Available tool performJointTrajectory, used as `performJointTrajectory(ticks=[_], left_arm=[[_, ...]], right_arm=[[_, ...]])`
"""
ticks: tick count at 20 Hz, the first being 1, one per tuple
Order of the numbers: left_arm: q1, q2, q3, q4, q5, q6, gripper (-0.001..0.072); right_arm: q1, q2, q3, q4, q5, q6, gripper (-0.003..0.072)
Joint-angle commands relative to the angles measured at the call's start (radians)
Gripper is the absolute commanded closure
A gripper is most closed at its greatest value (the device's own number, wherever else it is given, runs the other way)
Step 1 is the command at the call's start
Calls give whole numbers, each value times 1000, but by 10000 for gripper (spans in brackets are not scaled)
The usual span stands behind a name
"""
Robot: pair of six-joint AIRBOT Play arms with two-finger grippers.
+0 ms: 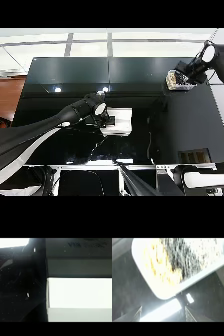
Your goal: Fold the box and place the chain.
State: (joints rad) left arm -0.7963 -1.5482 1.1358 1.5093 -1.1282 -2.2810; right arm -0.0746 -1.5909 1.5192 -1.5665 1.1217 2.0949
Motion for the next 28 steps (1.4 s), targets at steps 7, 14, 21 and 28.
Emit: performJointTrajectory(ticks=[7, 14, 21, 28], left_arm=[[0, -1, 0, -3, -29, 0, 685], [0, -1, 0, -3, -29, 0, 685], [0, -1, 0, -3, -28, 0, 685], [0, -1, 0, -3, -25, 0, 685]], right_arm=[[-113, -273, 214, 259, -8, 86, 111], [-110, -316, 215, 315, -64, 97, 147], [-110, -351, 214, 355, -47, 56, 315], [-123, -254, 261, 386, 25, -205, 675]])
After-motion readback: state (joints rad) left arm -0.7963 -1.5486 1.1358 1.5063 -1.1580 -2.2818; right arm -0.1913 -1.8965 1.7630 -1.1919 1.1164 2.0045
